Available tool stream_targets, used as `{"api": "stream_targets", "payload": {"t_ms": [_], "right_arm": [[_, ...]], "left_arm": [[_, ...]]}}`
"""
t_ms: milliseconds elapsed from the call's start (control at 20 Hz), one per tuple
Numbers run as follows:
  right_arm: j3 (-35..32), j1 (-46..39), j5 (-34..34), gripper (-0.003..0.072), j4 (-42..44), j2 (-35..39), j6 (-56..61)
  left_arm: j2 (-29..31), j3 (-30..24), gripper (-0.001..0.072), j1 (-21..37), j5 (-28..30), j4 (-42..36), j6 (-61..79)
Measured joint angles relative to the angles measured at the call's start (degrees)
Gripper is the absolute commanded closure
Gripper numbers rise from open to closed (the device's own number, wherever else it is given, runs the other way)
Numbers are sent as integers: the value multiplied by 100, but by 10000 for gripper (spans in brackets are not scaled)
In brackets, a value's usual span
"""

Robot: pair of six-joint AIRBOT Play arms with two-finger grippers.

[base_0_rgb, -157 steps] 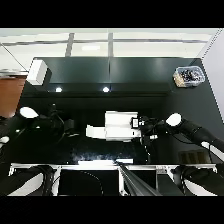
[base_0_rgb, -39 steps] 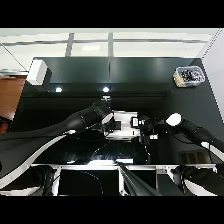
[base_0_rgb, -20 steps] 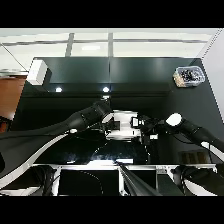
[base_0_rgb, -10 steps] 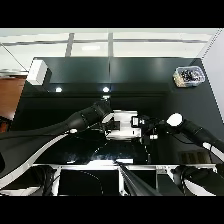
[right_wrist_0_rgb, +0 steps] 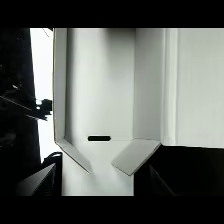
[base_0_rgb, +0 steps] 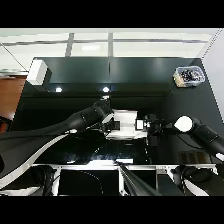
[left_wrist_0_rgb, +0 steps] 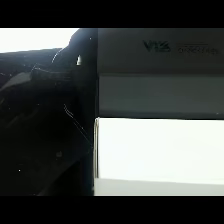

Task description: Fold the box and place the chain.

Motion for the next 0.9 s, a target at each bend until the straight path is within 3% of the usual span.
{"api": "stream_targets", "payload": {"t_ms": [50,150,250,300,450,900], "right_arm": [[0,4,-28,-10,-31,11,9],[0,28,-33,124,-74,17,17],[0,72,2,138,-85,17,22],[0,101,7,265,-83,4,22],[0,197,0,547,48,-85,22],[0,516,-326,545,175,-155,568]], "left_arm": [[0,0,680,0,11,9,0],[0,0,680,0,28,13,-2],[0,0,681,0,31,13,-2],[0,0,680,0,33,11,0],[0,0,680,0,33,-4,4],[0,0,680,0,37,-24,22]]}}
